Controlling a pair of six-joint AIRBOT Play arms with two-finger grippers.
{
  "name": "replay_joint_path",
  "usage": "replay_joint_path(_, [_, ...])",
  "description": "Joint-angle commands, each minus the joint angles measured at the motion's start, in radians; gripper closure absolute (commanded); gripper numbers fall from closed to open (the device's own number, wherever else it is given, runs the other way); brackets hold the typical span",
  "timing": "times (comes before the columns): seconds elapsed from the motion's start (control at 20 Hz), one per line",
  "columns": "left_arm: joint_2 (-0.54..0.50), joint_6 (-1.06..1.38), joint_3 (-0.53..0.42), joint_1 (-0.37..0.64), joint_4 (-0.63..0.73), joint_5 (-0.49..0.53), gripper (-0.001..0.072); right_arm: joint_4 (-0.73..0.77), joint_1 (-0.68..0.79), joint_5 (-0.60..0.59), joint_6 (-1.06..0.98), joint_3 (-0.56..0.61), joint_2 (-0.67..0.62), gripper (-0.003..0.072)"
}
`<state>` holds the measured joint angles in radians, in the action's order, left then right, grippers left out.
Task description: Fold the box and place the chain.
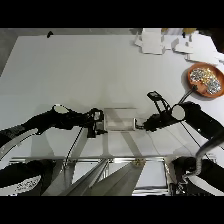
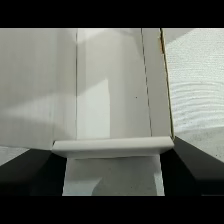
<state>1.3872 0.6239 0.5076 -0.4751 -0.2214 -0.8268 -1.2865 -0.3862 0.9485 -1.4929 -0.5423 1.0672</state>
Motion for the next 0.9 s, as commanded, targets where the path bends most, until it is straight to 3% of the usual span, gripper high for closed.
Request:
replay_joint_path(0.0, [0.000, 0.000, 0.001, 0.000, 0.000, 0.000, 0.0453, 0.000, -0.001, -0.031, -0.025, 0.001, 0.004, 0.0499])
replay_joint_path(0.15, [0.000, 0.000, 0.001, 0.000, 0.000, 0.000, 0.0453, 0.000, -0.001, -0.048, -0.029, 0.001, 0.004, 0.0537])
replay_joint_path(0.25, [0.000, 0.000, 0.001, 0.000, 0.000, 0.000, 0.0453, 0.000, -0.001, -0.048, -0.028, 0.001, 0.004, 0.0650])
replay_joint_path(0.5, [0.000, 0.000, 0.001, 0.000, 0.000, 0.000, 0.0453, -0.004, -0.001, -0.013, 0.002, -0.025, 0.003, 0.0671])
replay_joint_path(0.85, [0.000, 0.000, 0.001, 0.000, 0.000, 0.000, 0.0453, -0.019, -0.024, 0.195, 0.035, -0.332, -0.079, 0.0671])
